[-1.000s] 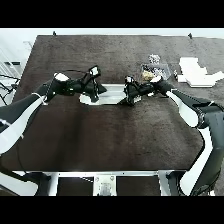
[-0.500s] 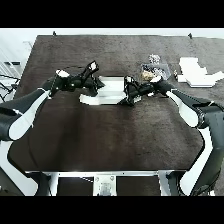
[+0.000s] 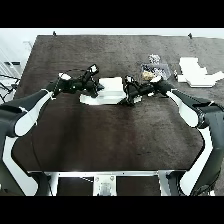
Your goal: Fold the box and place the chain.
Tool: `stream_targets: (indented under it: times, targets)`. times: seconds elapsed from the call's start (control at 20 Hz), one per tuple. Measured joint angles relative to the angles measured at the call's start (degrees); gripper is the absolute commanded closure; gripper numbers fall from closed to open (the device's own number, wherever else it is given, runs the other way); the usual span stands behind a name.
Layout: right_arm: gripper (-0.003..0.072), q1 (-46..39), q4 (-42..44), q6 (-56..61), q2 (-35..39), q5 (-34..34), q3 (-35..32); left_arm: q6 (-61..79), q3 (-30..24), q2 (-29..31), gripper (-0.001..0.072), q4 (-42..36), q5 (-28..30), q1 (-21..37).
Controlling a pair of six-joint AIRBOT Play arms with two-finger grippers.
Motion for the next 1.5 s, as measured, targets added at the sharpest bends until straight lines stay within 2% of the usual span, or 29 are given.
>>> stream_targets:
  times: [0.3,0.45,0.5,0.55,0.6,0.8,0.95,1.2,1.4,1.5]
  targets:
    - [0.0103,0.0,0.0,-0.1,0.0,0.0,0.0,-0.2,1.9,-0.2,0.069,1.3,-1.1,0.0]
    - [0.0103,0.0,-0.2,-0.1,0.0,0.0,0.0,-2.3,5.9,-0.1,0.0688,3.1,-6.4,1.0]
    - [0.0103,0.0,-0.2,-0.1,0.0,0.0,0.0,-3.6,7.5,-0.1,0.0625,5.1,-8.6,1.5]
    - [0.0103,0.0,-0.2,-0.1,0.0,0.0,0.0,-5.5,9.4,-0.1,0.032,8.0,-11.4,2.0]
    - [0.0103,0.0,-0.1,-0.1,0.0,0.0,0.0,-7.6,11.2,0.0,0.0058,10.7,-14.1,2.5]
    - [0.0103,0.0,-0.1,-0.1,0.0,0.0,0.0,-16.2,17.0,0.0,0.0047,20.9,-24.3,3.5]
    - [0.0103,0.0,-0.1,-0.1,0.0,0.0,0.0,-19.4,18.6,0.0,0.0047,25.8,-28.5,3.8]
    - [0.0103,0.0,0.0,-0.1,0.0,0.0,0.0,-21.5,19.2,-0.9,0.0047,30.8,-30.3,3.5]
    - [0.0103,0.0,0.0,-0.1,0.0,0.0,0.0,-21.7,17.0,-1.4,0.0049,32.4,-27.9,2.3]
    - [0.0103,0.0,0.0,-0.1,0.0,0.0,0.0,-20.9,15.4,-1.5,0.0189,32.2,-26.3,2.1]
